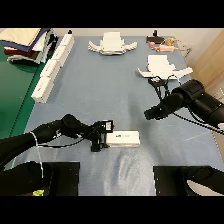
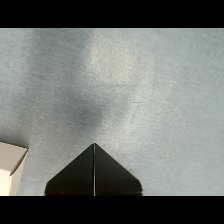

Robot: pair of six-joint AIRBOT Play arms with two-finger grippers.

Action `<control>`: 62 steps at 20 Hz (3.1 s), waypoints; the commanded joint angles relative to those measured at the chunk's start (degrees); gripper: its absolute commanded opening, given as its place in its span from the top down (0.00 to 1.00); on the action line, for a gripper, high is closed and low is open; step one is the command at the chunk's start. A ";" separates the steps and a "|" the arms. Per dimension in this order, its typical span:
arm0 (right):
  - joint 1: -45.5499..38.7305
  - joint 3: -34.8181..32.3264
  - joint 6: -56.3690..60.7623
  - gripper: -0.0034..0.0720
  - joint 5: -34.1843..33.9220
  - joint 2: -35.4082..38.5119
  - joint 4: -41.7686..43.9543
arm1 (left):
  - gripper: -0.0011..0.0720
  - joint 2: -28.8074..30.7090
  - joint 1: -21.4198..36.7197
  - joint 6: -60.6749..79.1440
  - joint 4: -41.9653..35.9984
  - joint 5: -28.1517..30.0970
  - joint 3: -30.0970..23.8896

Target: Fold the box.

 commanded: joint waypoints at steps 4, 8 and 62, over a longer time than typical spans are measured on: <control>-0.07 0.11 0.04 0.95 -0.37 -0.42 0.00 | 0.27 0.96 1.25 -6.45 0.09 -0.13 1.81; -0.07 0.11 0.04 0.95 -0.37 -0.42 0.00 | 0.27 8.35 7.89 -18.49 6.08 -0.70 2.03; -0.07 0.11 0.04 0.95 -0.37 -0.42 0.00 | 0.27 10.34 84.67 -27.65 26.93 -5.90 0.13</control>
